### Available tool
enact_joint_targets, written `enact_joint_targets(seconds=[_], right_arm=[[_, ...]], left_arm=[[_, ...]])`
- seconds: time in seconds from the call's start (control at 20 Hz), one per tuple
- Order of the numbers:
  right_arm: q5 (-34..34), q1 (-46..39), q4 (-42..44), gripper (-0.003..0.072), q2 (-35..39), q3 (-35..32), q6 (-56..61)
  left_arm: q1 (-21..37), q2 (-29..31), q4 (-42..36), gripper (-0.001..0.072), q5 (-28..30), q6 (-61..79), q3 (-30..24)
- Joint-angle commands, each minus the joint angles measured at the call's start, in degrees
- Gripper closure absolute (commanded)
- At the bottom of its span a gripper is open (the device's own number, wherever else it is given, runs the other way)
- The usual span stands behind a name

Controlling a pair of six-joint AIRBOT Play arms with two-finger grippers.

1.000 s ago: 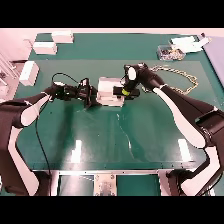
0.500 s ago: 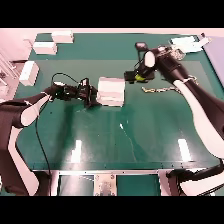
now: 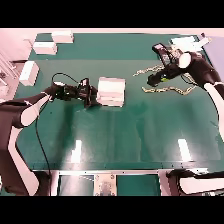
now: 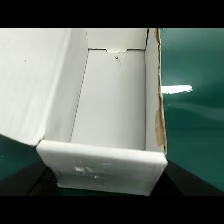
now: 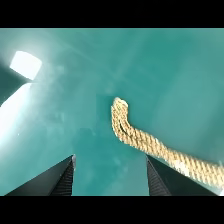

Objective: Fold the box and place the chain.

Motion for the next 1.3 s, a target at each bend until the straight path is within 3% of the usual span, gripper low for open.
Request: enact_joint_targets(seconds=[0.0, 0.15, 0.55, 0.9, 1.15, 1.25], right_arm=[[-1.2, -8.8, 19.7, 0.0146, -4.2, -2.1, -29.6], [4.0, -13.2, 18.5, 0.0146, -8.9, -0.2, -38.3], [4.8, -15.2, 16.2, 0.0146, -16.1, 7.3, -51.6], [4.8, -14.9, 16.3, 0.0154, -18.9, 8.3, -57.5], [4.8, -13.8, 16.3, 0.0237, -21.6, 9.7, -58.9], [4.8, -13.3, 15.9, 0.0313, -22.2, 9.7, -59.0]], left_arm=[[0.0, 0.0, 0.0, 0.0227, 0.0, 0.0, 0.0], [0.0, 0.0, 0.0, 0.0227, 0.0, 0.0, 0.0], [0.0, 0.0, 0.0, 0.0227, 0.0, 0.0, 0.0], [0.0, 0.0, 0.0, 0.0227, 0.0, 0.0, 0.0], [0.0, 0.0, 0.0, 0.0226, 0.0, 0.0, 0.0], [0.0, 0.0, 0.0, 0.0227, 0.0, 0.0, 0.0]])
